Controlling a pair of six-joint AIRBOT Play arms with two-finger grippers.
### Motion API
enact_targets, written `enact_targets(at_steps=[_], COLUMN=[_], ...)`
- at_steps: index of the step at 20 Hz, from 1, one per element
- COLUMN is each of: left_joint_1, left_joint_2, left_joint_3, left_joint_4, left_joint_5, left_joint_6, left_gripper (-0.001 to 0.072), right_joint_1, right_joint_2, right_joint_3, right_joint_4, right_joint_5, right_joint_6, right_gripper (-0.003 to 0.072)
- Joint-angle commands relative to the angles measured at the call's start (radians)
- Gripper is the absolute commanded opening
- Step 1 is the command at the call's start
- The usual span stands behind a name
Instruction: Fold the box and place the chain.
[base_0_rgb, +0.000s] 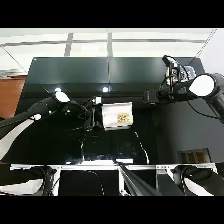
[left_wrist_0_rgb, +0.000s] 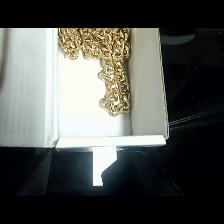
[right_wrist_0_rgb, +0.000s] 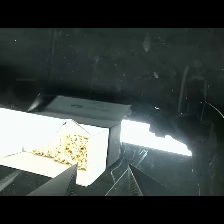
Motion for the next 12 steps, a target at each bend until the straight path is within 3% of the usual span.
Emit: enact_targets(at_steps=[1, 7, 12], left_joint_1=[-0.027, -0.078, -0.079], left_joint_2=[0.001, 0.001, 0.001], left_joint_3=[0.001, 0.002, 0.002], left_joint_4=[0.010, -0.007, -0.007], left_joint_5=[0.004, 0.128, 0.134], left_joint_6=[-0.020, -0.126, -0.123], left_gripper=[0.0713, 0.0714, 0.0710], right_joint_1=[0.000, 0.000, 0.000], right_joint_2=[0.000, 0.000, -0.002], right_joint_3=[0.000, 0.000, -0.002], right_joint_4=[0.000, 0.000, 0.001], right_joint_5=[0.000, 0.000, -0.024], right_joint_6=[0.000, 0.000, 0.000], right_gripper=[0.0367, 0.0367, 0.0367])
